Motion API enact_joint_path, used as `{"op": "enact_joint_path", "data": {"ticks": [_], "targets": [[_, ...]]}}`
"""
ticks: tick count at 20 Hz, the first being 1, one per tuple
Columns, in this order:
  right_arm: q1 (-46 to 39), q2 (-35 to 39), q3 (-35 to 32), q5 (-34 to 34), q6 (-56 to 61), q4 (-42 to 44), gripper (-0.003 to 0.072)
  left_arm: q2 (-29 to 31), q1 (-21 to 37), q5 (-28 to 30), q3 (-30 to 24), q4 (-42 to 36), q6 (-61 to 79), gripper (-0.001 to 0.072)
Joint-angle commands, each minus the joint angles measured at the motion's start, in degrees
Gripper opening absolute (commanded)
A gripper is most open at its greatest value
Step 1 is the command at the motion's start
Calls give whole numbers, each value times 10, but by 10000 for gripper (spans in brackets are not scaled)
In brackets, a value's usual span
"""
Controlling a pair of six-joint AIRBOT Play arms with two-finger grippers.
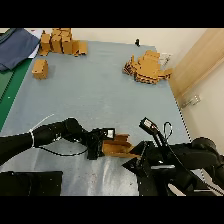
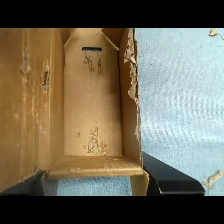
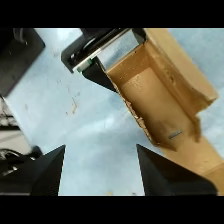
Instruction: Fold the box.
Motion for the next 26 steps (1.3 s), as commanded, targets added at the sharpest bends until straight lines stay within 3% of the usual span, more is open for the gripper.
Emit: {"op": "enact_joint_path", "data": {"ticks": [1, 3, 4, 6, 7, 12, 16, 21, 26], "targets": [[0, 8, 1, 32, 167, 20, 706, 0, 0, 0, 0, 0, 0, 355], [0, 8, 1, 44, 224, 21, 699, 0, 0, 0, 0, 0, 0, 355], [0, 8, 1, 49, 235, 21, 590, 0, 0, 1, 0, 0, 0, 355], [0, 8, 1, 59, 273, 21, 120, 0, 0, 10, 0, 0, 0, 355], [0, 7, 1, 66, 287, 21, 5, 0, 0, 17, 0, 0, 0, 355], [0, 7, 1, 74, 299, 20, 4, 21, 12, 9, 0, 8, -1, 355], [0, 7, 1, 98, 299, 19, 4, 56, 47, -1, -3, 93, -69, 355], [0, -16, 0, 101, 299, 14, 5, 94, 86, -6, -29, 93, -74, 355], [0, -66, 0, 117, 299, 15, 5, 110, 90, 14, -70, 93, -45, 355]]}}
